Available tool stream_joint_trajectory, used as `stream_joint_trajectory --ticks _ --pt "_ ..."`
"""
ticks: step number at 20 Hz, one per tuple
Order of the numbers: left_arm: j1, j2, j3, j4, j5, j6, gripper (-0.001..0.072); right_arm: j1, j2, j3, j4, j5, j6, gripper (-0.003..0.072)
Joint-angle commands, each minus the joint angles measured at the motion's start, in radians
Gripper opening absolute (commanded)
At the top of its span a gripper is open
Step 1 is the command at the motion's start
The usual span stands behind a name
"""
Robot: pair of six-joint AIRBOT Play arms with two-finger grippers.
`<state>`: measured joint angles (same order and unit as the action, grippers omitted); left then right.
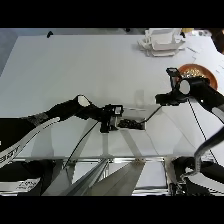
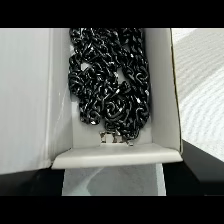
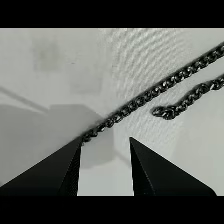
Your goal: Fold the box and place the chain.
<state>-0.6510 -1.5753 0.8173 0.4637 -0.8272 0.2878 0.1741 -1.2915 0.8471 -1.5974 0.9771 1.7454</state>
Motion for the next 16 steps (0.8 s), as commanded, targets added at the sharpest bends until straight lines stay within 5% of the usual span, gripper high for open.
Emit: stream_joint_trajectory --ticks 1,6,8,10,16 --pt "0.001 0.001 0.001 0.0 0.0 0.0 0.0148 -0.002 -0.054 0.0 -0.003 -0.016 0.003 0.0297" --pt "0.001 0.001 0.001 0.0 0.0 0.0 0.0148 -0.002 -0.098 -0.001 -0.003 -0.018 0.011 0.026" --pt "0.001 0.001 0.001 0.0 0.0 0.0 0.0148 -0.002 -0.098 -0.001 -0.003 -0.027 0.011 0.0099" --pt "0.001 0.001 0.001 0.0 0.0 0.0 0.0148 -0.002 -0.098 -0.001 -0.003 -0.026 0.009 0.0016" --pt "0.001 0.001 0.001 0.0 0.0 0.0 0.0148 0.022 -0.026 -0.001 0.0 0.14 -0.108 0.0016"
